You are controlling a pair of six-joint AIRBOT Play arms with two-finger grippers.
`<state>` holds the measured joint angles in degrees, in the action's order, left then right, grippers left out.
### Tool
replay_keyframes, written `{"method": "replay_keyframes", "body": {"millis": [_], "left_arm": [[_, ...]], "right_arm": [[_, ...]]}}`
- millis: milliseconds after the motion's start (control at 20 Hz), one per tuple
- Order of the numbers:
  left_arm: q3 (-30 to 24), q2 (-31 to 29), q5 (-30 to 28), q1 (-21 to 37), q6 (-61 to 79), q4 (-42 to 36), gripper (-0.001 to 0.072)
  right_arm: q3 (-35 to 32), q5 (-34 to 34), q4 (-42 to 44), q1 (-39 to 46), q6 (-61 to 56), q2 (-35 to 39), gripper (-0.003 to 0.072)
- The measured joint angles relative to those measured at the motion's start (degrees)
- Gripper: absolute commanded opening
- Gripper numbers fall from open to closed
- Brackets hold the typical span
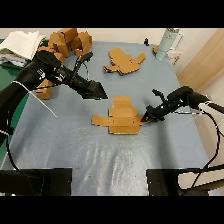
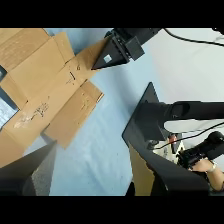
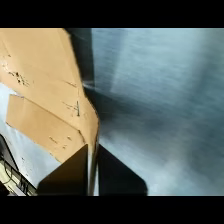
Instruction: Fold the box.
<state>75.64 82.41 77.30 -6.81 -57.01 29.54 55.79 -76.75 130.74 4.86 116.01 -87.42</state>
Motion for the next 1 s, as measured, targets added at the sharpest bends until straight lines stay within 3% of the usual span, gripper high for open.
{"method": "replay_keyframes", "body": {"millis": [300,500,750,1000], "left_arm": [[0.0,0.0,3.7,0.1,0.1,0.5,0.0674],[-0.9,0.1,5.4,0.1,1.5,5.3,0.0674],[-5.8,0.7,4.0,0.1,3.1,10.6,0.0674],[-8.5,6.6,0.9,0.1,5.9,8.7,0.0673]], "right_arm": [[-0.9,-0.6,3.6,-3.9,5.9,2.1,-0.0001],[-10.1,3.2,5.2,-7.8,8.6,12.1,0.0000],[-22.4,10.7,5.4,-10.6,7.9,25.6,0.0000],[-28.5,15.6,4.4,-11.4,7.0,30.8,0.0000]]}}
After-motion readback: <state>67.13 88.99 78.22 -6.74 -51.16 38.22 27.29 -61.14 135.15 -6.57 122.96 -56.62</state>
